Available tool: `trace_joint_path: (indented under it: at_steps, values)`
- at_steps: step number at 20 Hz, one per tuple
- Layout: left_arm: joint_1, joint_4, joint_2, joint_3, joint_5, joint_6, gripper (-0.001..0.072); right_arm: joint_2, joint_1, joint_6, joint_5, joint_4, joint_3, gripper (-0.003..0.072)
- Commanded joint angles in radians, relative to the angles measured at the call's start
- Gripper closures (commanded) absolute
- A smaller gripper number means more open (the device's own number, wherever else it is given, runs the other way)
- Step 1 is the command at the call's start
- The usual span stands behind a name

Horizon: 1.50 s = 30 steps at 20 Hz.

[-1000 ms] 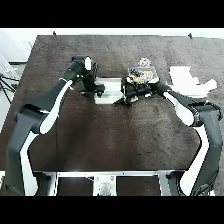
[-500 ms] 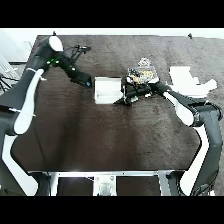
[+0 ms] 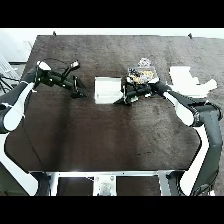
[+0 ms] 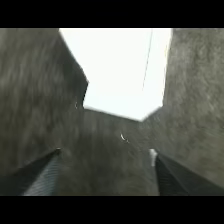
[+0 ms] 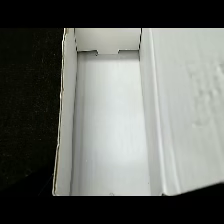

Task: Fold the box and place the chain.

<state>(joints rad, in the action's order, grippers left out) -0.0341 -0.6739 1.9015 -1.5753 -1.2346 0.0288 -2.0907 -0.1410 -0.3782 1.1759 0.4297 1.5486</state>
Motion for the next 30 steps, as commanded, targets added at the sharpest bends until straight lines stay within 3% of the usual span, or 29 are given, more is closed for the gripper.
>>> trace_joint_path:
  at_steps: [1, 7, 20, 30]
  values:
    - [-0.013, 0.119, 0.000, 0.093, 0.105, 0.237, -0.0011, 0.000, -0.001, 0.000, 0.000, 0.000, 0.000, 0.0180]
    - [-0.082, 0.140, 0.000, 0.105, 0.169, 0.293, -0.0011, 0.000, -0.001, 0.000, 0.000, 0.000, 0.000, 0.0180]
    - [-0.082, 0.220, 0.062, 0.102, 0.082, 0.317, -0.0011, 0.000, -0.001, 0.000, 0.000, 0.000, 0.000, 0.0180]
    - [-0.126, 0.260, 0.111, 0.087, 0.122, 0.346, -0.0011, 0.000, -0.001, 0.000, 0.000, 0.000, 0.000, 0.0180]
